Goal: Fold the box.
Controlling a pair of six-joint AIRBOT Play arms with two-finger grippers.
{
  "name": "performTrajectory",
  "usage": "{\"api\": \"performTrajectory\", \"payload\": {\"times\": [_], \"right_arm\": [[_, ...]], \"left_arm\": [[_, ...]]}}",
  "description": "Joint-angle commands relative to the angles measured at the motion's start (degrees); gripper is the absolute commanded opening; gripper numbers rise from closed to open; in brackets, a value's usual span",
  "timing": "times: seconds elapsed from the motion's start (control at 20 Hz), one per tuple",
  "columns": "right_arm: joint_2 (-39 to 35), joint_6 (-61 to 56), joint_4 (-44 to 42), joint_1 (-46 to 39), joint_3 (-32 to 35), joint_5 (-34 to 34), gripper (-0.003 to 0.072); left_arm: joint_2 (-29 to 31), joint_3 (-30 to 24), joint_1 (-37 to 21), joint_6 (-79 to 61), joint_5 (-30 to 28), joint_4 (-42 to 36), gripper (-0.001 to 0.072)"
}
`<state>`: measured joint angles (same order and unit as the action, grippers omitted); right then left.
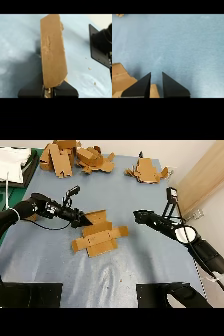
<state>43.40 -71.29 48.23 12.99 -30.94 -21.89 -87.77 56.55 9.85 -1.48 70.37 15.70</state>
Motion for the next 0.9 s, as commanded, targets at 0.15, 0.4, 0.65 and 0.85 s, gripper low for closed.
{"api": "performTrajectory", "payload": {"times": [0.15,0.4,0.65,0.85], "right_arm": [[-0.9,-4.5,-0.1,-1.1,0.1,-7.5,0.0222],[-0.9,-4.8,0.0,0.3,0.1,-12.2,0.0157],[-0.9,-4.8,0.0,0.3,0.1,-12.2,0.0157],[-0.9,-4.7,1.6,0.3,0.1,-12.2,0.0158]], "left_arm": [[2.0,2.4,5.6,-2.5,20.0,0.3,0.0099],[2.1,10.4,5.8,7.2,35.8,-6.5,0.001],[0.9,10.4,5.5,8.0,23.9,2.5,0.001],[-3.1,10.0,5.5,7.1,14.6,6.9,0.001]]}}
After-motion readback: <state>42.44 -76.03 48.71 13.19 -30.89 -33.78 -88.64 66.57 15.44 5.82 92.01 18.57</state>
